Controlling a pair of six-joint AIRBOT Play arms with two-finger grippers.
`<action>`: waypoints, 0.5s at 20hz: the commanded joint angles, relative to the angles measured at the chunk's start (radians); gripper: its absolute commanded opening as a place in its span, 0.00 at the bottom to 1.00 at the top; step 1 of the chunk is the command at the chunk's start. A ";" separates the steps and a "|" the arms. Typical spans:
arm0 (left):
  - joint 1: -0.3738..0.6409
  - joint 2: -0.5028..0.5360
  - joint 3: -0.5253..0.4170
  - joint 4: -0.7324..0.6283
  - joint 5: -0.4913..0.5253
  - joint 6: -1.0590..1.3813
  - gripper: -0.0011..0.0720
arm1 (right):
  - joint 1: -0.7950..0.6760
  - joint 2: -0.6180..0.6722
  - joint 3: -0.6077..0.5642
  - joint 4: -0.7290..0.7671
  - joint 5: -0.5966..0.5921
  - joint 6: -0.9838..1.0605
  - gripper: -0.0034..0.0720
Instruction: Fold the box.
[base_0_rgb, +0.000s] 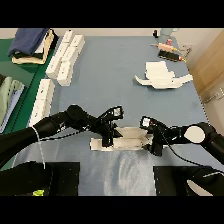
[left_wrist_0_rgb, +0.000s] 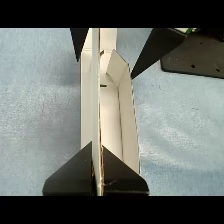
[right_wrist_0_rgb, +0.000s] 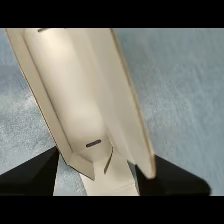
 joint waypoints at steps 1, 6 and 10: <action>0.000 0.000 0.001 0.000 0.001 0.000 0.04 | -0.097 -0.068 -0.001 0.151 0.009 -0.253 1.00; 0.000 0.000 0.001 0.000 0.001 0.000 0.04 | -0.097 -0.083 -0.001 0.150 0.003 -0.219 1.00; 0.000 0.000 0.001 0.000 0.001 0.000 0.04 | -0.097 -0.040 -0.002 0.148 0.093 -0.177 0.98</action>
